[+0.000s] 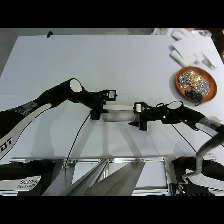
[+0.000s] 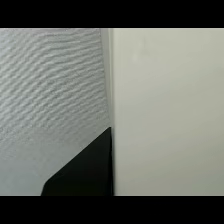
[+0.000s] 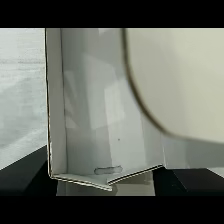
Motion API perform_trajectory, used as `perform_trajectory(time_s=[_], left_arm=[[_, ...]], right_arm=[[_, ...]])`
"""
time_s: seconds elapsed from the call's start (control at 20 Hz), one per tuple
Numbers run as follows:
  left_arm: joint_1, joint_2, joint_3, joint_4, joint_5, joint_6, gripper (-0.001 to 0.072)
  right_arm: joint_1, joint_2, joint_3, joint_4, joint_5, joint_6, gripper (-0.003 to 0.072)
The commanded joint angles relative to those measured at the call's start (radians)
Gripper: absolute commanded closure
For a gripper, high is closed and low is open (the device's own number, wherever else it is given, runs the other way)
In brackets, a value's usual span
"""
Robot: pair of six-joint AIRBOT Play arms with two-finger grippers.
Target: Fold the box and place the chain.
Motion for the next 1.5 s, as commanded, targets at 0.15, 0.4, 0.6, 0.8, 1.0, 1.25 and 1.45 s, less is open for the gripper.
perform_trajectory(time_s=[0.15,0.4,0.6,0.8,1.0,1.25,1.45], left_arm=[[0.0,0.017,0.0,0.016,-0.051,0.001,0.0309],[0.001,0.094,0.0,0.13,-0.038,-0.131,0.0019],[0.0,0.213,0.0,0.355,-0.135,-0.381,0.0046],[-0.005,0.357,0.0,0.362,-0.315,-0.445,0.0699],[-0.066,0.411,-0.003,0.307,-0.332,-0.446,0.0704],[-0.213,0.344,-0.01,0.216,-0.076,-0.445,0.0703],[-0.256,0.229,-0.009,0.201,0.228,-0.446,0.0703]], right_arm=[[0.0,0.0,0.0,0.0,0.0,0.0,0.0308],[0.0,0.0,0.0,0.0,0.0,0.0,0.0308],[0.0,0.0,0.0,0.0,0.0,0.0,0.0308],[0.0,0.0,0.0,0.0,0.0,0.0,0.0308],[0.0,0.0,0.0,0.0,0.0,0.0,0.0308],[0.0,0.0,0.0,0.0,0.0,0.0,0.0308],[0.0,0.0,0.0,0.0,0.0,0.0,0.0308]])
